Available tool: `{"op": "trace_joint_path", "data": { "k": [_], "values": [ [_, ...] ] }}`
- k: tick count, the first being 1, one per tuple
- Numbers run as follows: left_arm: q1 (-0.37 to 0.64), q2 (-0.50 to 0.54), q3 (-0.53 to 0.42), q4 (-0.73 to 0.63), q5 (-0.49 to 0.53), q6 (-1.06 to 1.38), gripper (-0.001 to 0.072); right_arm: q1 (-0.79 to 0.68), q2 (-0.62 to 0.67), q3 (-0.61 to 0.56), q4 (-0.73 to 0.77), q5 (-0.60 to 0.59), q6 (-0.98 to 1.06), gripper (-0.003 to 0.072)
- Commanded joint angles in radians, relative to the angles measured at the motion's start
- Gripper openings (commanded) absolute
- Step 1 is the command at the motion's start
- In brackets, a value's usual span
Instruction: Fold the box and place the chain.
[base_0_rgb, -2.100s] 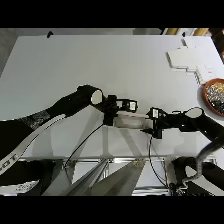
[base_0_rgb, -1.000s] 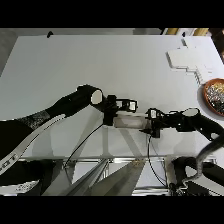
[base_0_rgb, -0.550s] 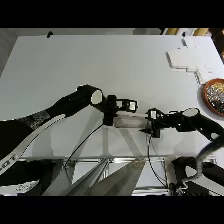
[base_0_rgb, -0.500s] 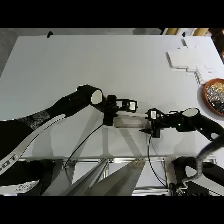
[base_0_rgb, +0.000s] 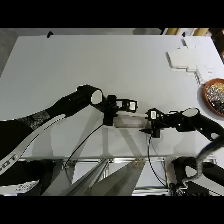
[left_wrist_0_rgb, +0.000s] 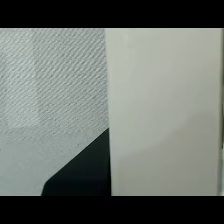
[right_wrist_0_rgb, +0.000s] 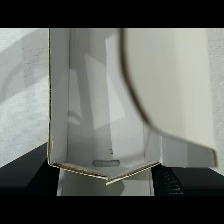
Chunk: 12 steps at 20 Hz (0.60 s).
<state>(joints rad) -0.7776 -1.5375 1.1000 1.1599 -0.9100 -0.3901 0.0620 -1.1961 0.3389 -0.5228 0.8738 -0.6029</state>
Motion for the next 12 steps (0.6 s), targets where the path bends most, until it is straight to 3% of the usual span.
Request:
{"op": "trace_joint_path", "data": {
  "k": [1,7,8,11,12],
  "values": [
    [0.001,0.000,0.001,0.000,0.000,0.000,0.0010,0.000,0.000,-0.001,0.000,0.002,0.000,0.0410],
    [0.001,0.001,0.001,0.002,0.003,0.002,0.0010,0.000,0.000,-0.001,0.000,0.002,0.000,0.0410],
    [0.001,0.003,0.001,0.005,0.002,0.001,0.0048,0.000,0.000,-0.001,0.000,0.002,0.000,0.0410],
    [0.010,0.030,0.001,0.031,-0.031,-0.053,0.0540,0.000,0.000,-0.001,0.000,0.002,0.000,0.0410],
    [0.015,0.043,0.001,0.050,-0.045,-0.089,0.0597,0.000,0.000,-0.001,0.000,0.002,0.000,0.0410]
  ]
}}
